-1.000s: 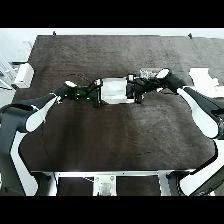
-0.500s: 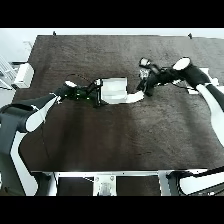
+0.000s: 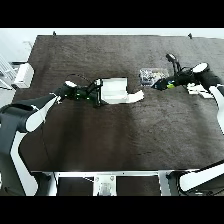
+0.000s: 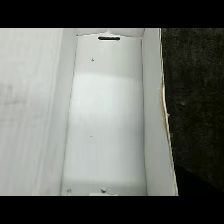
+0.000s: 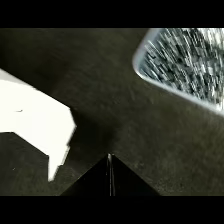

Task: Fold the box and place the chain.

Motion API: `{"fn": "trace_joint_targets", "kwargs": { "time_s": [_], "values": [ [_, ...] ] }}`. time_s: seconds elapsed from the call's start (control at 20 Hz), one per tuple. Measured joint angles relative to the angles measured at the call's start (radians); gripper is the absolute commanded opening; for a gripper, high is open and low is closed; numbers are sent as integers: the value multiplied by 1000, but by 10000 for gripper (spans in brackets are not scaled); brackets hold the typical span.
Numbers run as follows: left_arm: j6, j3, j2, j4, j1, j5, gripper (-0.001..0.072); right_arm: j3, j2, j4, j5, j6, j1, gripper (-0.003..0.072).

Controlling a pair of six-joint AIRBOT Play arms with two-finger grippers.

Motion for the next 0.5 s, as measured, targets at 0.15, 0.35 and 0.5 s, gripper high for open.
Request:
{"fn": "trace_joint_targets", "kwargs": {
  "time_s": [0.15,0.35,0.5],
  "values": [
    [0,0,0,0,0,0,470,0,-71,42,3,47,18,9],
    [0,0,0,0,0,0,470,0,-143,93,31,101,82,8],
    [0,0,0,0,0,0,470,1,-166,116,47,122,142,8]
  ]
}}
